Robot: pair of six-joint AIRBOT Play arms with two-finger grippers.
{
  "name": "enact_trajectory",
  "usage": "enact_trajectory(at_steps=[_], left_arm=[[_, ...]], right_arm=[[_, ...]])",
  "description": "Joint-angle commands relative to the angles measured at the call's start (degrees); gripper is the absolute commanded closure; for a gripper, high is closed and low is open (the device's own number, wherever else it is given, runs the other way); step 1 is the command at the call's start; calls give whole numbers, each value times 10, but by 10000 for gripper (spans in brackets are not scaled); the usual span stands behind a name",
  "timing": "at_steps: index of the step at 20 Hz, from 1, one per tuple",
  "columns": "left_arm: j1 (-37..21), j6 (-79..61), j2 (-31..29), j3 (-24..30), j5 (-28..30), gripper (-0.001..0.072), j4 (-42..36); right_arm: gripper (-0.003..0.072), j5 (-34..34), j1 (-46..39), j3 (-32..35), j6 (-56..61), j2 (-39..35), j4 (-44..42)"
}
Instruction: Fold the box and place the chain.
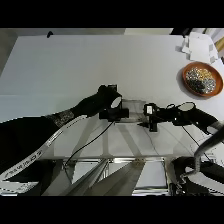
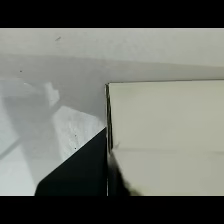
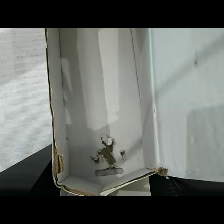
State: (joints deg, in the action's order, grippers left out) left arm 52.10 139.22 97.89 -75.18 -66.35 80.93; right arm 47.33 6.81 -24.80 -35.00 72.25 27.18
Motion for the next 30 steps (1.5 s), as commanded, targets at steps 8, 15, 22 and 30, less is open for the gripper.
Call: enact_trajectory(at_steps=[8,15,22,30], left_arm=[[7,13,9,-1,10,526,10],[1,8,11,-2,5,683,16],[1,7,12,-2,3,708,10],[0,-3,0,-3,-6,488,10]], right_arm=[[274,0,0,0,0,0,0],[274,0,0,0,0,0,0],[274,0,0,0,0,0,0],[274,0,0,0,0,0,0]])
